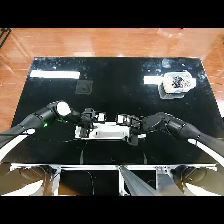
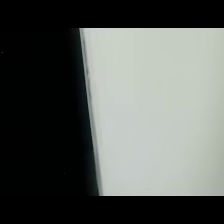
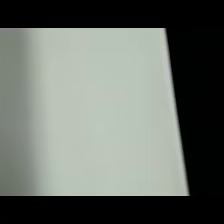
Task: Fold the box and place the chain.
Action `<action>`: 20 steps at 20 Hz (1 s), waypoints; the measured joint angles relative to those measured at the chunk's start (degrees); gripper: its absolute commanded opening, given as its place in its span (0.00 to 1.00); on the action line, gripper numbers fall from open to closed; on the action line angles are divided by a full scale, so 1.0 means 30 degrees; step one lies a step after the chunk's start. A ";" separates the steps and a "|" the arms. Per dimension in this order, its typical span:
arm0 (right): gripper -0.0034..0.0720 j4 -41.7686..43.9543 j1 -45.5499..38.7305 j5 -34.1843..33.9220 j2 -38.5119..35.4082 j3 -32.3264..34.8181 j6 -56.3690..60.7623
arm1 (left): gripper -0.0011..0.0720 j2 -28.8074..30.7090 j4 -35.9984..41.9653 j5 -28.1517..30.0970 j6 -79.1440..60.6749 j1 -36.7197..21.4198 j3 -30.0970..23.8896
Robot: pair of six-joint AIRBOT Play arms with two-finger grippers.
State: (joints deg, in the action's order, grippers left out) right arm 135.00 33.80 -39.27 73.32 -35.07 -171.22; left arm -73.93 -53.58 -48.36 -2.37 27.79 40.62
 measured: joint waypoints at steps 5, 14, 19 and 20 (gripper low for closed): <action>0.97 -0.0058 -0.0073 -0.0204 0.0000 0.0007 0.0051 | 0.04 0.0000 -0.0044 0.0029 0.0000 0.0000 0.0000; 0.96 -0.0262 -0.0066 0.0168 -0.0015 0.0066 0.0189 | 0.04 0.0000 -0.0058 0.0044 0.0000 0.0000 0.0000; 0.89 -0.0597 -0.0066 0.0459 -0.0015 0.0066 0.0197 | 0.04 0.0000 -0.0058 -0.0007 0.0007 0.0000 0.0000; 0.80 -0.0641 -0.0066 0.0495 -0.0015 0.0066 0.0197 | 0.04 0.0000 -0.0058 0.0000 0.0007 0.0000 0.0000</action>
